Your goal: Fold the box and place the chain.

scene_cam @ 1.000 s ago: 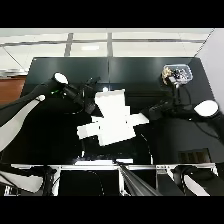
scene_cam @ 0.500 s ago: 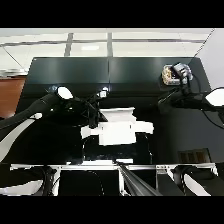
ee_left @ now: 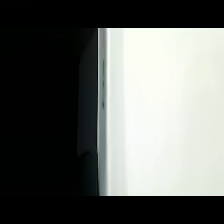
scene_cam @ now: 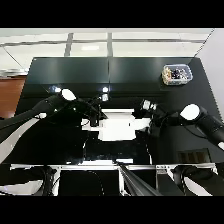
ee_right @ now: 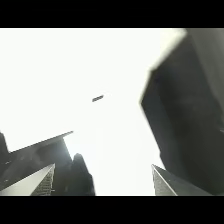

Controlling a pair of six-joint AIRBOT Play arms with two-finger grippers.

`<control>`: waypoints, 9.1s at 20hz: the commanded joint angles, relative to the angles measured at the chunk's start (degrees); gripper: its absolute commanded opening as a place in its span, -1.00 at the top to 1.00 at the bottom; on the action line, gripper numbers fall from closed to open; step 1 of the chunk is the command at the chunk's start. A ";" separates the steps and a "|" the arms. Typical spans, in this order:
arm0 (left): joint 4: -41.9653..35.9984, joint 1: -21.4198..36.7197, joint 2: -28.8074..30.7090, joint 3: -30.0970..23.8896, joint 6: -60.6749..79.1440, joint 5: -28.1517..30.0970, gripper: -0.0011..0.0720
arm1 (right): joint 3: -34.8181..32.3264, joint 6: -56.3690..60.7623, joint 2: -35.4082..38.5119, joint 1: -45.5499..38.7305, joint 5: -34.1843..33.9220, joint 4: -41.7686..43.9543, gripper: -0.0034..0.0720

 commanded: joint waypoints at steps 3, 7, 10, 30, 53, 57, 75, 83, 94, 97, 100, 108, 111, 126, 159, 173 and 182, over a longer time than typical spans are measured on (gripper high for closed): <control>0.00 -0.04 -0.13 -0.02 0.37 0.24 0.90 | -3.23 -7.06 -0.28 6.82 -0.35 1.40 -0.96; 0.00 -0.04 -0.13 -0.02 0.37 0.24 0.90 | -5.44 -9.55 -1.27 10.71 -7.98 1.88 -0.96; 0.00 -0.04 -0.13 -0.02 0.37 0.24 0.90 | -6.19 -11.50 -2.38 14.60 -15.10 3.93 -0.96; -0.02 -0.04 -0.13 -0.02 0.37 0.24 0.90 | -1.18 -18.51 -1.75 5.57 -16.48 18.01 -0.96; -0.26 -0.04 -0.13 -0.02 0.35 0.24 0.90 | 3.91 -28.30 -17.90 4.61 -6.88 17.40 -0.96; -0.26 -0.04 -0.13 -0.02 0.35 0.22 0.90 | 3.93 -25.83 -18.12 6.40 -9.53 15.30 -0.96; 0.15 0.39 1.73 -0.02 -2.80 0.22 -0.33 | 3.93 -25.11 -18.12 6.34 -10.36 15.41 -0.32; 23.78 7.17 14.40 -0.02 -42.34 -10.67 -0.48 | 3.93 -25.14 -18.12 6.34 -10.34 15.39 -0.31; -14.93 0.42 6.78 -4.46 -35.67 13.27 0.90 | 3.93 -25.14 -18.12 6.34 -10.34 15.39 0.30; -12.66 1.42 2.97 -4.48 -35.98 10.21 0.90 | 3.93 -25.14 -18.12 6.36 -10.34 15.39 0.30; -12.15 1.38 0.61 -4.50 -35.95 7.30 0.90 | 3.93 -25.11 -18.12 6.34 -10.34 15.39 0.31; 1.29 8.52 13.07 -3.85 -40.83 3.43 0.91 | 3.93 -25.14 -18.12 6.36 -10.36 15.39 0.30; 2.03 9.46 21.11 -8.55 -41.72 2.01 0.91 | 3.93 -25.14 -18.12 6.36 -10.36 15.39 0.31; 6.71 0.28 14.14 -13.77 5.73 8.81 -0.47 | 3.93 -25.14 -18.12 6.45 -10.38 15.34 0.30; 18.05 13.86 26.08 -13.11 -47.23 7.87 0.90 | 3.93 -25.09 -18.12 6.45 -10.54 15.37 0.30; -5.38 21.75 0.48 -12.35 -63.56 -11.21 0.91 | 3.93 -25.05 -18.12 6.45 -10.58 15.37 0.30; -5.66 19.87 0.48 -6.62 -56.68 -17.66 0.76 | 3.93 -25.05 -18.12 6.45 -10.60 15.37 0.30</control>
